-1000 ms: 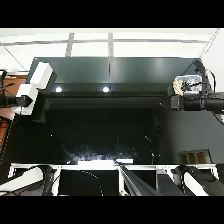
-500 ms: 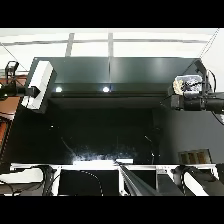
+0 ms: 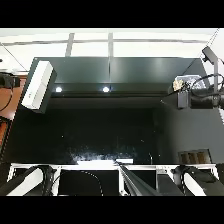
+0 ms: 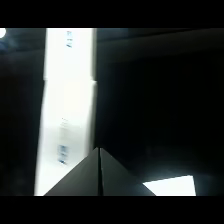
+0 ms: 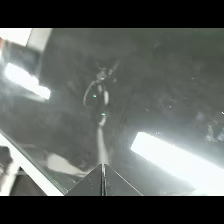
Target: Fold the box and place the chain.
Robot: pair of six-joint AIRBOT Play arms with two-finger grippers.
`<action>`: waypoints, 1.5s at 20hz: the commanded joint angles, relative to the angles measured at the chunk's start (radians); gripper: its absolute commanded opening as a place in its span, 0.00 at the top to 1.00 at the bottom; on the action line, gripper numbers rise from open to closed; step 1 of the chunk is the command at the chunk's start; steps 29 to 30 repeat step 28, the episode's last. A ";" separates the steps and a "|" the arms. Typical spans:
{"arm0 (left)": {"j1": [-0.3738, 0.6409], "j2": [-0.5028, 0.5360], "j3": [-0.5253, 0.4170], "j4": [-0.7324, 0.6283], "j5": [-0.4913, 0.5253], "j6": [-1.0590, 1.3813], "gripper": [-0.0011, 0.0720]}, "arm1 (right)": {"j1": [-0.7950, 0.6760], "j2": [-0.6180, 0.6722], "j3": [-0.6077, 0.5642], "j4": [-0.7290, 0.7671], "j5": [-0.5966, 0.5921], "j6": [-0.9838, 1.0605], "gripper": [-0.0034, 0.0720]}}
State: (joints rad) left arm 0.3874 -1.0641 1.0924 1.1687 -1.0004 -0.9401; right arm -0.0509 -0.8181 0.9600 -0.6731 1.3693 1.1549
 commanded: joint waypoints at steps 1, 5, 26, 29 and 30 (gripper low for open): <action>-0.057 0.210 -0.109 -0.160 -0.112 -0.107 0.95 | 0.161 0.144 -0.014 -0.299 -0.126 0.073 0.95; -0.227 0.495 -0.417 -0.243 -0.042 -0.063 0.95 | 0.374 0.268 -0.321 -0.527 -0.590 0.137 0.95; -0.303 0.846 -0.677 -0.108 -0.002 -0.059 0.95 | 0.319 0.254 -0.582 -0.581 -0.941 0.177 0.94; -0.303 0.846 -0.677 -0.107 -0.002 -0.059 0.95 | 0.319 0.254 -0.582 -0.581 -0.941 0.177 0.94; -0.303 0.846 -0.677 -0.107 -0.002 -0.059 0.95 | 0.319 0.254 -0.582 -0.581 -0.941 0.177 0.94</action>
